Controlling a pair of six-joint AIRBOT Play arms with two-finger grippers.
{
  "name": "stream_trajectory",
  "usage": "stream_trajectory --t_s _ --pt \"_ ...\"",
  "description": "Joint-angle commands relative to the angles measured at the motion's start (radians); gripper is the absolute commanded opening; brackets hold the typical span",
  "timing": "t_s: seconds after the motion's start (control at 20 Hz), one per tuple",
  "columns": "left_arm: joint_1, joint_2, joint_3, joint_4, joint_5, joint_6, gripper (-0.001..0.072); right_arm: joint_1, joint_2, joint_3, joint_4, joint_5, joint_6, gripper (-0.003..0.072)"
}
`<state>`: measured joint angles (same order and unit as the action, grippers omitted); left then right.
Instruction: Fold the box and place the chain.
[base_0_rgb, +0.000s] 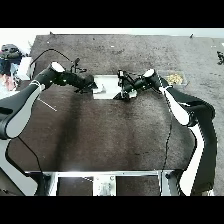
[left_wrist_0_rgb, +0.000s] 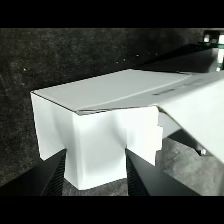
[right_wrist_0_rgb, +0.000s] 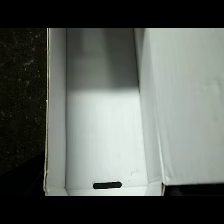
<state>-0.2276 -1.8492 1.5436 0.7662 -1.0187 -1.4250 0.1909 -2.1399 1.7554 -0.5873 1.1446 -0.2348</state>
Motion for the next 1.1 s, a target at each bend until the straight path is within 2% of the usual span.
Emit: stream_trajectory --t_s 0.0,0.3,0.7,0.8,0.85,0.9,1.05 --pt "-0.024 0.0 0.003 0.063 0.026 -0.072 0.0395 0.001 0.0 0.0 0.0 0.0 0.0 0.0465" --pt "-0.07 0.0 0.01 0.204 0.068 -0.215 0.0395 0.001 0.0 0.0 0.0 0.0 0.0 0.0465" --pt "-0.159 -0.006 0.094 0.539 0.047 -0.484 0.0395 0.001 0.0 0.0 0.0 0.0 0.0 0.0465" --pt "-0.192 -0.01 0.121 0.698 0.02 -0.586 0.0375 0.001 0.0 0.0 0.0 0.0 0.0 0.0465" --pt "-0.206 -0.02 0.153 0.773 -0.029 -0.648 0.0374 0.001 0.0 0.0 0.0 0.0 0.0 0.0465" --pt "-0.209 -0.035 0.184 0.79 -0.067 -0.653 0.0348 0.001 0.0 0.0 0.0 0.0 0.0 0.0465" --pt "-0.219 -0.081 0.262 0.788 -0.125 -0.642 0.0348 0.001 0.0 0.0 0.0 0.0 0.0 0.0465"
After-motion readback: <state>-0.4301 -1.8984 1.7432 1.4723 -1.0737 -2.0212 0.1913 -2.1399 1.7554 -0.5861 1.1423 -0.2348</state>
